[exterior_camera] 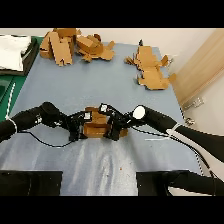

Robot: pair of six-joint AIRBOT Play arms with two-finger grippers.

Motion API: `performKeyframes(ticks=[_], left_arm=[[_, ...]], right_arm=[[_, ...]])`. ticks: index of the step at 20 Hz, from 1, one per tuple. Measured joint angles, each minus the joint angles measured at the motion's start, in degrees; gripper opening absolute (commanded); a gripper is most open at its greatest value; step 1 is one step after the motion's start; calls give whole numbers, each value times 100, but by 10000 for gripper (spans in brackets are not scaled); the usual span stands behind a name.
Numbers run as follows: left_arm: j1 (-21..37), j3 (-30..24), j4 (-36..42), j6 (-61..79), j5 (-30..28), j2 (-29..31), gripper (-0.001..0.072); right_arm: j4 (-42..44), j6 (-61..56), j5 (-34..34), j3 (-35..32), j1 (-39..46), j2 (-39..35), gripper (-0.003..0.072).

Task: Fold the box.

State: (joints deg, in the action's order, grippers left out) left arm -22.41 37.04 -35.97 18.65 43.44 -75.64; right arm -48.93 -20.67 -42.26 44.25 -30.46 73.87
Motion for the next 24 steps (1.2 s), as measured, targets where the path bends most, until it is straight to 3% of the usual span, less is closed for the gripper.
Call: performKeyframes(ticks=[3, 8, 9, 10, 12, 16, 20, 24], left_arm=[[0, 2, 7, 2, -4, -4, 378], [0, 2, -2, 22, 0, -4, 378], [0, 2, -2, 22, 0, -4, 378], [0, 2, -2, 22, 0, -4, 378], [0, 2, -2, 22, 0, -4, 378], [0, 2, -2, 20, 0, -4, 378], [0, 2, -2, 20, 2, -4, 378], [0, 2, -2, 17, 2, -4, 378]], right_arm=[[-286, -535, -74, 0, 2, -323, 710], [-1497, -2140, -752, 2, 11, -909, 699], [-1639, -2520, -911, 2, 9, -1012, 528], [-1696, -2975, -1038, 2, 9, -1104, 19], [-1493, -3908, -1117, 2, 9, -1198, 5], [-120, -5056, -649, 15, 20, -981, 4], [1027, -5154, -313, 393, 81, -254, 4], [1480, -5132, -238, 1075, 105, 586, 5]])
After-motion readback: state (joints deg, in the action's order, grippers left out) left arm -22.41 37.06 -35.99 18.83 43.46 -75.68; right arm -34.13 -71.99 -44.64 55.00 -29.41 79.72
